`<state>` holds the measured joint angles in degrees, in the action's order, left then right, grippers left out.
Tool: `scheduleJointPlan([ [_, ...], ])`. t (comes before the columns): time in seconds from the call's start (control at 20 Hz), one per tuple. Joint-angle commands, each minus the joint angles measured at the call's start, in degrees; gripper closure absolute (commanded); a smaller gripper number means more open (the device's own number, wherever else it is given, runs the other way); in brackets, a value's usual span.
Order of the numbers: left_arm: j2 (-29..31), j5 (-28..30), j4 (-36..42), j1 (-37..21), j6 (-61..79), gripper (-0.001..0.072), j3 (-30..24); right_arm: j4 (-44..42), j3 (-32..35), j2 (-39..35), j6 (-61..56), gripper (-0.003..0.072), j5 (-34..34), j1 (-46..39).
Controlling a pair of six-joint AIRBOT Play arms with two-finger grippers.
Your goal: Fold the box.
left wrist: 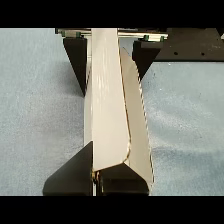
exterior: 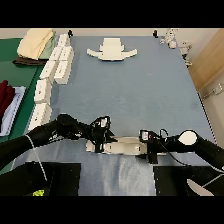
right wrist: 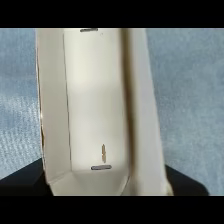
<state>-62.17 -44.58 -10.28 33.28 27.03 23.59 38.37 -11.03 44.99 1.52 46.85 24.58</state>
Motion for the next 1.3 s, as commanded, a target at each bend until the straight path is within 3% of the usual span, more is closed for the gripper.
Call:
scheduleJointPlan([
  [0.0, 0.00, 0.02, -0.02, -0.04, 0.00, 0.0695, -0.02, -1.77, 0.15, 1.49, 1.11, 0.0013, -0.26, 0.02],
  [0.5, 0.00, 0.00, 0.00, -0.04, 0.02, 0.0696, -0.02, -2.16, 0.15, 1.09, 1.62, 0.0013, 0.68, -1.38],
  [0.8, 0.00, 0.00, 0.00, -0.04, 0.00, 0.0696, -0.02, -1.11, 0.15, -3.30, 2.14, 0.0009, 1.11, -1.38],
  [1.25, 0.00, 0.00, 0.00, -0.04, 0.02, 0.0695, -0.02, -1.29, 0.33, 1.44, 3.56, 0.0011, 0.87, -1.31],
])
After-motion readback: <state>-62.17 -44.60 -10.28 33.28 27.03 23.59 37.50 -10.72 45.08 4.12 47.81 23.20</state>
